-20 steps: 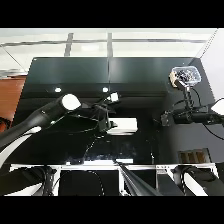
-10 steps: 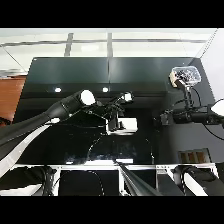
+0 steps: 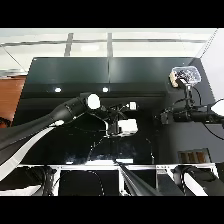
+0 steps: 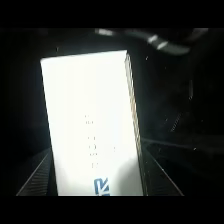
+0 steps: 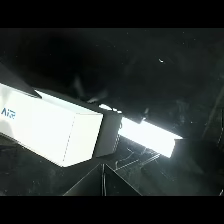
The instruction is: Fold the box and place the chain.
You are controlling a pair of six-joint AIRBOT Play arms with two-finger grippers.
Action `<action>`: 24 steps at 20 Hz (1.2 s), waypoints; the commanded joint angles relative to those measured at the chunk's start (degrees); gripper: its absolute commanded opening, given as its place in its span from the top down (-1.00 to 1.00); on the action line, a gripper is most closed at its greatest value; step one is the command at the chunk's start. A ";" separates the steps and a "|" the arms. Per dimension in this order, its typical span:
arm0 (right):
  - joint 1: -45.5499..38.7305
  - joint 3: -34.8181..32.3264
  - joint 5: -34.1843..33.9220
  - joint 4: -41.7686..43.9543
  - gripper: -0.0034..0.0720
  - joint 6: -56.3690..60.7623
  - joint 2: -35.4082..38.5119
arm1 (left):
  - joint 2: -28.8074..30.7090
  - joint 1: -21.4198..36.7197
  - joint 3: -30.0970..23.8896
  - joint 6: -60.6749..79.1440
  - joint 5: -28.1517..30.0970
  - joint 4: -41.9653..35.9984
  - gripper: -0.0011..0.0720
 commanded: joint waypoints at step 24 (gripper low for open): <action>-0.04 -0.02 -4.11 5.09 0.86 4.00 0.00 | -15.98 61.68 34.10 -49.77 4.17 31.04 0.21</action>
